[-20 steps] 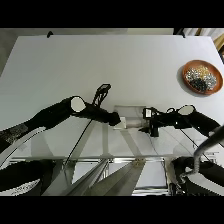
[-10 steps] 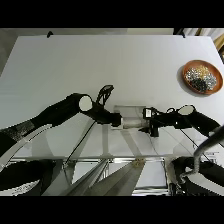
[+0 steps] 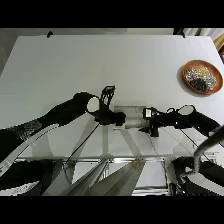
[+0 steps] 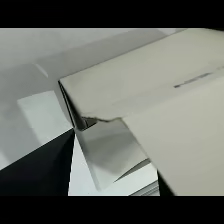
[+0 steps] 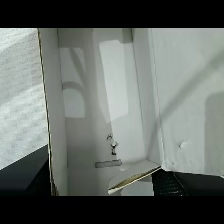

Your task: Fold the box and place the chain.

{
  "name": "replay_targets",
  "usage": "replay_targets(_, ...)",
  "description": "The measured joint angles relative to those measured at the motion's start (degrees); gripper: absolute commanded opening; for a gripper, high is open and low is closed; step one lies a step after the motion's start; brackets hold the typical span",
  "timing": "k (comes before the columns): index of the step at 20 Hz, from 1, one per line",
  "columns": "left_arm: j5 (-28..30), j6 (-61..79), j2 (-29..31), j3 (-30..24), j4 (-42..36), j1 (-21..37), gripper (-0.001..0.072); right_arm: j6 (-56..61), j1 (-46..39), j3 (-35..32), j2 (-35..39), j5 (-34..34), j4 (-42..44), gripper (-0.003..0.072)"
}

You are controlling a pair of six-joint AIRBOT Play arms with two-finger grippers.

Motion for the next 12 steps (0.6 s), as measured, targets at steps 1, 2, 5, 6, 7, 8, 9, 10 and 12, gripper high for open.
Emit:
replay_targets(1, 0.2, -1.2, 0.0, 0.0, 0.7, -0.3, 0.0542, 0.0, 0.0, 0.0, 0.0, 0.0, 0.0, 0.0442)
replay_targets(2, 0.3, -2.4, -0.1, 0.1, 1.6, -0.6, 0.0541, 0.0, 0.0, 0.0, 0.0, 0.0, 0.0, 0.0442)
replay_targets(5, 0.8, -4.3, -0.5, 0.2, 3.9, -1.7, 0.0541, 0.0, 0.0, 0.0, 0.0, 0.0, 0.0, 0.0442)
replay_targets(6, 1.0, -4.9, -0.7, 0.2, 4.5, -2.1, 0.0541, 0.0, 0.0, 0.0, 0.0, 0.0, 0.0, 0.0442)
replay_targets(7, 1.2, -5.7, -0.9, 0.2, 4.8, -2.4, 0.0541, 0.0, 0.0, 0.0, 0.0, 0.0, 0.0, 0.0442)
replay_targets(8, 1.5, -6.9, -1.1, 0.2, 5.2, -2.7, 0.0541, 0.0, 0.0, 0.0, 0.0, 0.0, 0.0, 0.0442)
replay_targets(9, 1.6, -8.0, -1.4, 0.3, 5.4, -2.8, 0.0541, 0.0, 0.0, 0.0, 0.0, 0.0, 0.0, 0.0442)
replay_targets(10, 1.8, -9.0, -1.6, 0.4, 5.7, -3.0, 0.0539, 0.0, 0.0, 0.0, 0.0, 0.0, 0.0, 0.0442)
replay_targets(12, 1.8, -10.3, -2.3, 1.2, 6.0, -3.2, 0.0538, 0.0, 0.0, 0.0, 0.0, 0.0, 0.0, 0.0442)
